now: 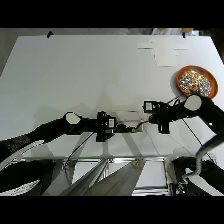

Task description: Fold the box and place the chain.

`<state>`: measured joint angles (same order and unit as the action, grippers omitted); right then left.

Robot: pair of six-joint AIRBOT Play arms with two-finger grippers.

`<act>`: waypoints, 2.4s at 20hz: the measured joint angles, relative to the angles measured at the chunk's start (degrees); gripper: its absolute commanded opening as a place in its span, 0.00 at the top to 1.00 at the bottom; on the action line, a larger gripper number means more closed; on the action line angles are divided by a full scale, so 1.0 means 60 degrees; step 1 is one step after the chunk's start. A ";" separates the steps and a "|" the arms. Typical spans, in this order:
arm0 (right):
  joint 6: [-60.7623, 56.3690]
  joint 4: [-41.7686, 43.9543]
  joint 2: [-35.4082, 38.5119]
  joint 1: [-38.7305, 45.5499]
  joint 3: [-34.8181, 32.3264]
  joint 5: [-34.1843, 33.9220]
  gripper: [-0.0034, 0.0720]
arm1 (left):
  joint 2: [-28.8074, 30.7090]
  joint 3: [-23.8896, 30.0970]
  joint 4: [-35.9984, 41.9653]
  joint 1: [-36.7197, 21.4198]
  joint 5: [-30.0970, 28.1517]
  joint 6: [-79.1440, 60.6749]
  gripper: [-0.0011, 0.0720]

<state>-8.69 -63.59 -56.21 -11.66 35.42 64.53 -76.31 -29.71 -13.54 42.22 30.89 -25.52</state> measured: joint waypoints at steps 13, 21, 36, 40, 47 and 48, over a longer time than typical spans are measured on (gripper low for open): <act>-0.0812 0.2922 0.1548 -0.2652 0.1803 0.0528 0.94 | 0.0000 0.0000 0.0004 0.0000 0.0000 0.0000 0.78; -0.1934 0.2452 -0.0098 -0.3107 0.1843 -0.0018 0.72 | 0.0000 0.0000 0.0000 0.0000 0.0000 0.0000 0.78; -0.1738 0.0455 0.0594 -0.0503 0.1512 0.0521 0.85 | 0.0000 0.0000 0.0004 0.0000 0.0000 0.0000 0.78; -0.0302 0.0346 0.0630 0.0186 0.0426 0.0397 0.93 | 0.0000 0.0000 0.0000 0.0000 0.0000 0.0000 0.78; 0.1264 0.1089 -0.0204 0.0273 -0.0896 -0.0521 0.50 | 0.0000 0.0000 0.0000 0.0000 0.0000 0.0000 0.78; 0.1333 0.1162 -0.0357 0.0200 -0.0951 -0.0637 0.50 | 0.0000 0.0000 0.0000 0.0000 0.0000 0.0004 0.78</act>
<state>-0.69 -56.62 -58.35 -10.46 29.71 60.71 -76.31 -29.71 -13.54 42.22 30.89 -25.50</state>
